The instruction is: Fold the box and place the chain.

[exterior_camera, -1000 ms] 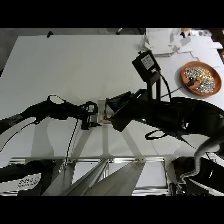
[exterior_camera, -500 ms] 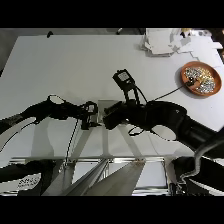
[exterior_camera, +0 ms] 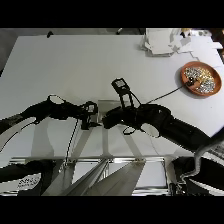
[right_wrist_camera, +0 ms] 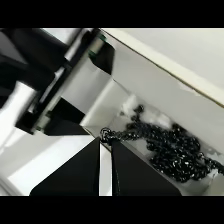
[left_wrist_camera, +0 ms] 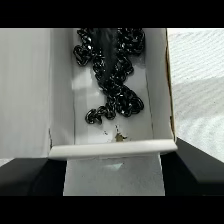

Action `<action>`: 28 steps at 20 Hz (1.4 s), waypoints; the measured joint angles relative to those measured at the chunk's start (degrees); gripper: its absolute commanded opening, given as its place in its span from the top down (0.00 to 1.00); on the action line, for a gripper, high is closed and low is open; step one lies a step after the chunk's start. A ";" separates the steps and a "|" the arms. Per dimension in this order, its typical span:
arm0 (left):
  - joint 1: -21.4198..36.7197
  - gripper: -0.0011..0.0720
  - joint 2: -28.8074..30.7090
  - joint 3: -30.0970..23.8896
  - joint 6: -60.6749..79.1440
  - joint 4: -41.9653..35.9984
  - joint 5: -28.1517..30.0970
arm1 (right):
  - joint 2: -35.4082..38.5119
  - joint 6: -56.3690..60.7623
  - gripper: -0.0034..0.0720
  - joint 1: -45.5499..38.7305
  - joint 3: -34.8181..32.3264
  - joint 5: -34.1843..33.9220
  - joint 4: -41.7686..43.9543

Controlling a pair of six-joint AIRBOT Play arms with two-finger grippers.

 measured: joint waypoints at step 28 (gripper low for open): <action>0.00 0.94 0.00 0.00 -0.02 0.00 0.00 | -0.83 -11.82 0.50 -37.73 7.52 26.29 -9.07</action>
